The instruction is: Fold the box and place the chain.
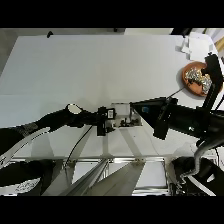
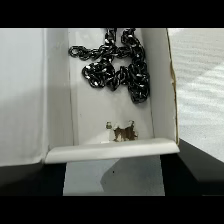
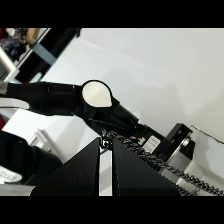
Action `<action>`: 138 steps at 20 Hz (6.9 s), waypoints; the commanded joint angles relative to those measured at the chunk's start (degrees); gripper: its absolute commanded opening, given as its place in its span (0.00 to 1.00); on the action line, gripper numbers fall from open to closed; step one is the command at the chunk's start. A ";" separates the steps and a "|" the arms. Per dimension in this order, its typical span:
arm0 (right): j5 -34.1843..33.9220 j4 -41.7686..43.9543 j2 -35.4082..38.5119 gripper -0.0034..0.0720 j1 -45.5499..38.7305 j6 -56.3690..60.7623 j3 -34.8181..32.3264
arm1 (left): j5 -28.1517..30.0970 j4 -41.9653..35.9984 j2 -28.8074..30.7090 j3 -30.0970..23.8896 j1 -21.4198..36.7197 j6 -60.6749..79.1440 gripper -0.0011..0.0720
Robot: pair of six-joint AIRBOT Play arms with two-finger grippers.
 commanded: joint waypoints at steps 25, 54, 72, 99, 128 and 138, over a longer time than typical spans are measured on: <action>7.43 -12.22 -32.89 0.07 0.07 0.24 -0.33 | 0.00 0.02 0.00 0.04 0.00 0.00 0.11; 7.54 -49.86 -34.56 0.62 -19.91 32.87 -0.44 | 0.00 0.02 0.00 0.04 0.02 0.00 0.11; 1.18 -49.88 -45.92 0.48 -21.66 33.92 -0.44 | 0.00 0.02 0.00 0.04 0.00 0.00 0.11; 10.49 -51.52 -29.94 0.07 -13.94 26.14 -0.72 | 0.00 0.04 0.00 0.04 -0.11 0.00 0.11; -4.57 -41.75 -8.02 0.07 18.82 29.40 -0.72 | 0.00 0.04 0.00 0.04 -0.11 0.00 0.11; -5.25 -42.21 -18.38 0.07 18.80 29.40 -5.86 | 0.00 0.04 0.00 0.04 -0.11 0.00 0.11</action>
